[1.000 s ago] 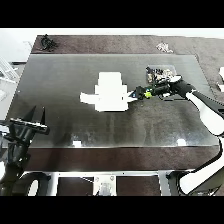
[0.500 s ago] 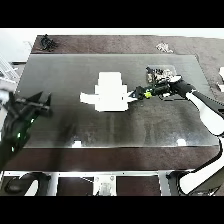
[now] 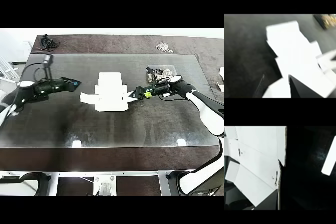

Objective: Fold the box and place the chain.

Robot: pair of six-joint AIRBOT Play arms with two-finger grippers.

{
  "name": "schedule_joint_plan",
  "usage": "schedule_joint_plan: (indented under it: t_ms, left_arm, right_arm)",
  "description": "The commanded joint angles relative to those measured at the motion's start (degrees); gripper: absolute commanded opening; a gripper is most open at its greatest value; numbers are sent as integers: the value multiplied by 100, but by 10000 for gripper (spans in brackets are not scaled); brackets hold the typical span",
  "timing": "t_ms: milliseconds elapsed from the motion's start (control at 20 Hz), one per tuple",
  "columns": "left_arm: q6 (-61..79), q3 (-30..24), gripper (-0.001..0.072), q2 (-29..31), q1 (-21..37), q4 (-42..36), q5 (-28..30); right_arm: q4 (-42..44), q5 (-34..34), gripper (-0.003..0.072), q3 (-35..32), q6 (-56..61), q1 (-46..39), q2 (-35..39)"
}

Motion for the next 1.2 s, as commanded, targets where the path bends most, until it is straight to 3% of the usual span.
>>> schedule_joint_plan:
  t_ms: [0, 250, 450, 650, 1150]
  left_arm:
    - [-1207, 970, 383, -953, 0, 1019, -1097]
    - [-2498, 2164, 383, -1051, 0, 2557, -949]
    - [-3263, 3565, 383, -1799, -7, 2826, -1952]
    - [-3713, 4507, 383, -2647, -7, 2785, -2507]
    - [-3805, 5001, 384, -3528, -459, 2603, -2450]
  right_arm:
    - [-2, 11, 9, 0, 2, 0, -2]
    - [-2, 20, 9, 0, 4, 0, -2]
    - [-2, 20, 9, 0, 4, 0, -2]
    - [-2, 20, 9, 0, 4, 0, -2]
    - [0, 20, 10, 0, 7, -2, -4]
